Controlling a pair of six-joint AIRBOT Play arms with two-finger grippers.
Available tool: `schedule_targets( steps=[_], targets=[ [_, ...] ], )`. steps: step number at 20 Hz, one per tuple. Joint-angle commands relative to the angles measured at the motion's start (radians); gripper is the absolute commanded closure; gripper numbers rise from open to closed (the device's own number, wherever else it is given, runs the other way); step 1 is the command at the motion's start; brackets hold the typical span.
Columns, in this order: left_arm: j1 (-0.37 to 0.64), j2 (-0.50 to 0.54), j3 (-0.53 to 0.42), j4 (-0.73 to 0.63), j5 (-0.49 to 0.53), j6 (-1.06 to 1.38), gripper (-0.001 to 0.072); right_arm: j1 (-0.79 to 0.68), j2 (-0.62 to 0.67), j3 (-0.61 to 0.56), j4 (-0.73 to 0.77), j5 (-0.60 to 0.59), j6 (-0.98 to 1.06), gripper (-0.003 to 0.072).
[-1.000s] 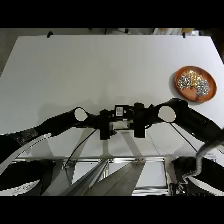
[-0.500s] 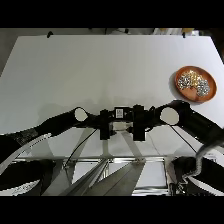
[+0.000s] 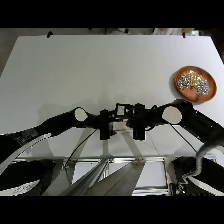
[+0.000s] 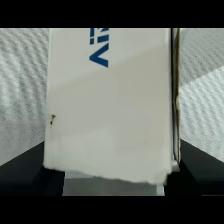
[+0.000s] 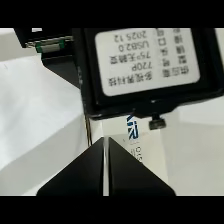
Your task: Fold the box and place the chain.
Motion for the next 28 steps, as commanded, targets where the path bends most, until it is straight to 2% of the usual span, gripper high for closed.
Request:
schedule_targets(
  steps=[1,6,13,20,22,25,26,28],
  targets=[
    [0.0,0.001,0.0,0.0,0.0,0.0,0.0458,-0.005,-0.029,-0.001,0.002,0.004,0.019,0.0668],
    [0.0,0.001,0.0,0.0,0.0,0.0,0.0458,-0.005,-0.068,-0.005,0.007,0.055,0.018,0.0668],
    [0.0,0.001,0.0,0.0,0.0,0.0,0.0458,-0.005,-0.068,-0.068,0.008,-0.03,0.018,0.0668],
    [0.0,0.001,0.0,0.0,0.0,0.0,0.0458,-0.005,-0.054,-0.072,0.007,-0.033,0.038,0.0668],
    [0.0,0.001,0.0,0.0,0.0,0.0,0.0458,-0.005,-0.007,-0.066,-0.034,-0.032,0.122,0.0668],
    [0.0,0.001,0.0,0.0,0.0,0.0,0.0458,-0.025,0.1,-0.061,-0.224,-0.013,0.388,0.0668],
    [0.0,0.0,0.0,0.0,0.0,0.0,0.0458,-0.051,0.136,-0.061,-0.287,0.029,0.499,0.0668],
    [0.0,0.0,0.0,0.0,0.0,0.0,0.0458,-0.131,0.179,-0.061,-0.369,0.184,0.701,0.0668]
  ],
)
